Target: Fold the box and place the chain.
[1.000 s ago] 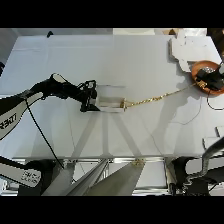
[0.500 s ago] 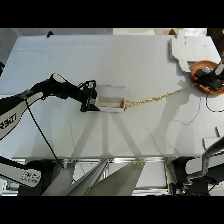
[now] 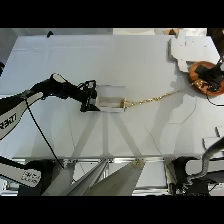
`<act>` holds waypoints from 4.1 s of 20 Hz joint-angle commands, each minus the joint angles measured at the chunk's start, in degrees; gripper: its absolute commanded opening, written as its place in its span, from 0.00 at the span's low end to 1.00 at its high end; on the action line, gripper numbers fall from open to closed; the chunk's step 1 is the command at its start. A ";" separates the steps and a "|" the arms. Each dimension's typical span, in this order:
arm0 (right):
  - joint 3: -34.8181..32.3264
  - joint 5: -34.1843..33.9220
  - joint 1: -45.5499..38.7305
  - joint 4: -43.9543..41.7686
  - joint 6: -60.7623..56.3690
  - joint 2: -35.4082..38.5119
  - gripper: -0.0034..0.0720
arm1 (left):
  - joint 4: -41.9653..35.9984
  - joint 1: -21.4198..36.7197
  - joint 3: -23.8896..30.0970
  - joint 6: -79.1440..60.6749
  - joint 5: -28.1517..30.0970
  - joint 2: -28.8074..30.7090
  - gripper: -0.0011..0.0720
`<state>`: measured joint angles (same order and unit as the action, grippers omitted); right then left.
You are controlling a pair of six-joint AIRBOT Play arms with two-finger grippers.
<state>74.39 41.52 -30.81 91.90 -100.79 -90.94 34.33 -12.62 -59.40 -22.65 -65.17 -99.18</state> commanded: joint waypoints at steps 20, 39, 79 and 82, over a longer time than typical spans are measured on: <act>-0.02 34.18 33.22 3.74 15.06 25.88 0.05 | 0.00 0.02 -0.02 0.00 0.00 -0.02 0.47; -0.02 21.90 61.94 -3.23 10.86 21.73 0.06 | 0.02 0.02 -0.02 -0.02 0.00 -0.02 0.47; -0.83 24.17 60.57 0.96 32.28 20.50 0.46 | 0.00 0.02 -0.02 -0.02 0.00 -0.02 0.47; -5.51 23.28 56.06 -4.07 45.38 20.50 0.46 | 0.00 0.02 -0.02 -0.02 0.00 -0.02 0.47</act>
<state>71.81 63.88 28.67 91.90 -68.42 -70.94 34.33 -12.62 -59.40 -22.68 -65.19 -99.18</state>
